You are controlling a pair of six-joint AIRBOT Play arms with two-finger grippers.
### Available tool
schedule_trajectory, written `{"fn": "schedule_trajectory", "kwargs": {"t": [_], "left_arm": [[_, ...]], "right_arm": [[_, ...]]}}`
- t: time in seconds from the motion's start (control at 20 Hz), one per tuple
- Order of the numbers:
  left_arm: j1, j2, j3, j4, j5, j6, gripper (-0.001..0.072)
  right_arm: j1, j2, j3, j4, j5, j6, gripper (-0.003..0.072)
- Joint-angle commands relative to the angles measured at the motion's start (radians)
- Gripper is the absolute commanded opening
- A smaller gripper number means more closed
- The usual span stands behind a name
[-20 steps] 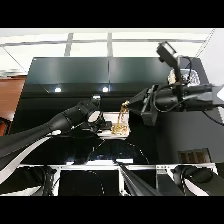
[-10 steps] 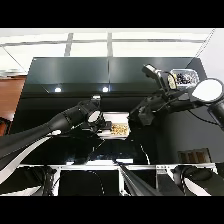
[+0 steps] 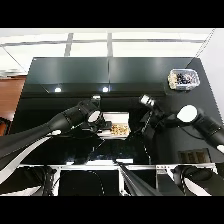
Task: Fold the box and place the chain.
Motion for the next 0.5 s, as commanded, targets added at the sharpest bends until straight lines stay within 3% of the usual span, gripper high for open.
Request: {"fn": "schedule_trajectory", "kwargs": {"t": [0.0,0.2,0.45], "left_arm": [[0.000,0.001,0.001,0.000,-0.001,0.000,0.0033],[0.000,0.001,0.001,0.000,0.000,0.000,0.0033],[0.000,0.001,0.001,0.000,0.000,0.000,0.0033]], "right_arm": [[0.060,-0.016,-0.076,0.009,-0.171,-0.392,0.0716],[0.057,-0.101,-0.076,0.243,-0.199,-0.544,0.0710],[0.074,-0.172,-0.076,0.290,-0.178,-0.642,0.0709]]}}
